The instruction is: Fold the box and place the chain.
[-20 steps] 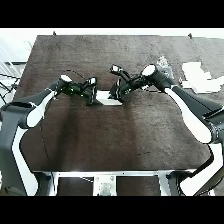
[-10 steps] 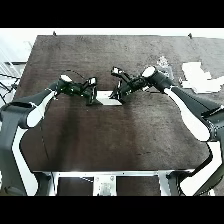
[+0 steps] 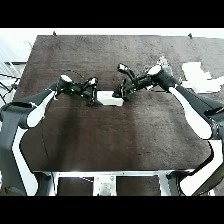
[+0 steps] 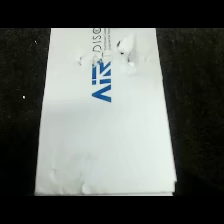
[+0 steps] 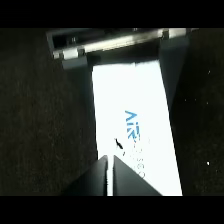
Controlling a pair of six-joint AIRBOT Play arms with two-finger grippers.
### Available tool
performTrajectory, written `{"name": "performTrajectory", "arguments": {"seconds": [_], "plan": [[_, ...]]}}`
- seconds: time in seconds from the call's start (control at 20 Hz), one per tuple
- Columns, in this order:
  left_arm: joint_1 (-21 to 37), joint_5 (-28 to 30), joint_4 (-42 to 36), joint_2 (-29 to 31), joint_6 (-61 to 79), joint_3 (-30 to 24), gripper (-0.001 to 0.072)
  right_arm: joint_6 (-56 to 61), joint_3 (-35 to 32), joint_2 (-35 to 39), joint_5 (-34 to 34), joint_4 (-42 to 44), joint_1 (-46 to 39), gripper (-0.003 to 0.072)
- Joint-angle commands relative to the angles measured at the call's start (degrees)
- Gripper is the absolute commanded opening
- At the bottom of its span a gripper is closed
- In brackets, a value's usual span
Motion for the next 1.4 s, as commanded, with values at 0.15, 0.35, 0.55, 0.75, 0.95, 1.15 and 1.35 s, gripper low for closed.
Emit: {"name": "performTrajectory", "arguments": {"seconds": [0.15,0.35,0.55,0.75,0.95,1.15,1.35], "plan": [[0.04,0.13,0.0,0.04,0.0,0.02,0.0536,2.16,-0.02,-2.78,0.04,5.53,-0.42,0.0013],[0.04,0.13,0.02,0.04,0.0,0.02,0.0536,5.68,-0.2,-6.56,0.17,4.68,-0.04,0.0013],[0.04,0.13,0.0,0.04,0.0,0.02,0.0536,6.12,-0.52,-6.62,0.02,3.1,0.39,0.0012],[0.04,0.13,0.0,0.04,0.0,0.02,0.0536,4.98,-0.35,-3.87,0.31,5.05,0.31,0.0012],[0.04,0.13,0.0,0.04,0.0,0.02,0.0536,5.25,-0.35,3.1,0.57,7.08,0.31,0.0012],[0.04,0.13,0.0,0.04,0.0,0.02,0.0536,7.82,-0.98,10.45,1.57,7.06,0.37,0.001],[0.04,0.13,0.0,0.04,0.0,0.02,0.0536,11.39,-10.27,22.99,-3.93,5.9,0.26,0.0009]]}}
